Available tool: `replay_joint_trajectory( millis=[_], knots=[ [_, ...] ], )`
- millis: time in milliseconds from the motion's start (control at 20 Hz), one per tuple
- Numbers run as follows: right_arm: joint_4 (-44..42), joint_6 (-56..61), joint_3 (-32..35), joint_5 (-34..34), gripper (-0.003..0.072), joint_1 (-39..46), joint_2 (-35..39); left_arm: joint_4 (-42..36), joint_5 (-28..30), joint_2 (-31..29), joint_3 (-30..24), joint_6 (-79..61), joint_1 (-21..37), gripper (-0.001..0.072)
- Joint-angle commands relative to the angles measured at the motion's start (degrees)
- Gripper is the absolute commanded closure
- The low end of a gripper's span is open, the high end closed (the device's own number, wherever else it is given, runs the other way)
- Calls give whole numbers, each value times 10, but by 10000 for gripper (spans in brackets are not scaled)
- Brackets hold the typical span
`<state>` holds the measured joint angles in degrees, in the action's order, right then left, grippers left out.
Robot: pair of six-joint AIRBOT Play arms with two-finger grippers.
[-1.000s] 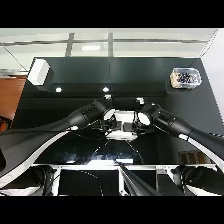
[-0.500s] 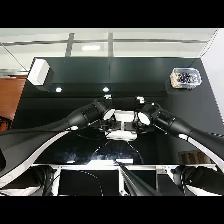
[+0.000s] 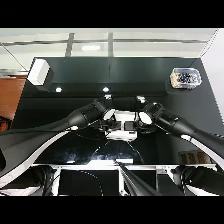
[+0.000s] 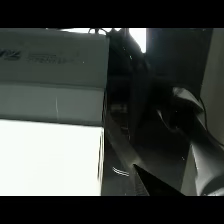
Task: Fold the box and place the chain.
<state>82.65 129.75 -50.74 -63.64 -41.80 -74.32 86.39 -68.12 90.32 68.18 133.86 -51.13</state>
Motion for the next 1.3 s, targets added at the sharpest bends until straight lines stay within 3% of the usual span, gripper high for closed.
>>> replay_joint_trajectory(
  millis=[0,200,300,400,500,600,700,800,1000,1100,1250],
  knots=[
    [-6,-45,-8,-33,244,7,56,0,1,0,0,1,0,684],
    [17,-81,-14,-57,244,50,200,0,2,0,0,1,0,684],
    [125,-90,-14,-75,244,106,259,0,1,0,0,1,0,684],
    [261,-113,-13,-76,244,174,272,0,1,0,0,1,0,684],
    [330,-166,-11,-6,250,267,250,0,2,0,0,1,0,684],
    [327,-186,-12,106,249,365,201,0,2,0,0,1,0,684],
    [281,-200,-31,191,-26,443,117,0,2,0,0,1,0,684],
    [212,-241,-92,221,-26,487,9,0,2,0,0,1,1,684],
    [178,-270,-295,174,-25,502,-186,0,1,0,0,1,1,684],
    [163,-283,-375,152,-23,502,-255,0,1,0,0,1,1,684],
    [160,-287,-438,134,-23,504,-323,2,1,0,0,1,2,684]
  ],
)
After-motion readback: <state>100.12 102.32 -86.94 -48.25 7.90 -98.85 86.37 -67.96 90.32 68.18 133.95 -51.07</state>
